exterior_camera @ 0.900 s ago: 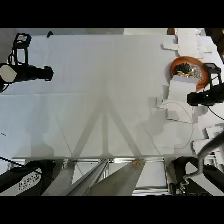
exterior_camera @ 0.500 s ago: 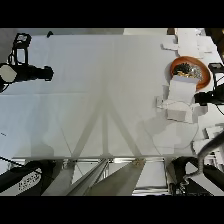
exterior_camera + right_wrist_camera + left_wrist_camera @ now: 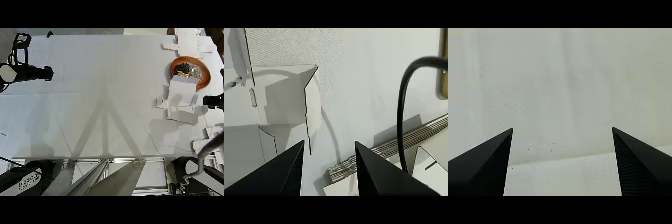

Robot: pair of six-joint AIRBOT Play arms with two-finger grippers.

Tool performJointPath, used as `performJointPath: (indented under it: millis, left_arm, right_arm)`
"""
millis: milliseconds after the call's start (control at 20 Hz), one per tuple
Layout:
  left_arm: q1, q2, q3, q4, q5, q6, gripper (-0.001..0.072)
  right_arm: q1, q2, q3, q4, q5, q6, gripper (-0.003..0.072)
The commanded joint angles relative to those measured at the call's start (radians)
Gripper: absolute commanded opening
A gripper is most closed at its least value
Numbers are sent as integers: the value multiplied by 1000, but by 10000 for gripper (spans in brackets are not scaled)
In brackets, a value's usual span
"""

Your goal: Fold the box and place the chain.

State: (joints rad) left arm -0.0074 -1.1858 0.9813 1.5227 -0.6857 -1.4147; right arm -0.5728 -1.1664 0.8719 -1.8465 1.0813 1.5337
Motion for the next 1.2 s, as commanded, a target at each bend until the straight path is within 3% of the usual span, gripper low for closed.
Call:
performJointPath:
  millis: [0,450,500,600,650,900,1150]
  left_arm:
    - [0,1,0,0,0,0,697]
    - [0,1,0,0,0,0,697]
    - [0,1,0,0,0,0,697]
    - [0,1,0,0,0,0,697]
    - [0,1,0,0,0,0,697]
    - [0,1,0,0,0,0,697]
    - [0,1,0,0,0,0,697]
  right_arm:
    - [-41,-64,14,47,-12,-43,373]
    - [-41,-241,101,113,-75,-13,371]
    - [-41,-260,101,113,-76,-8,341]
    - [-41,-288,102,95,-76,-8,82]
    - [-41,-291,102,86,-76,-8,15]
    - [-2,-265,144,91,15,-85,13]
    - [130,-132,145,200,40,-197,13]
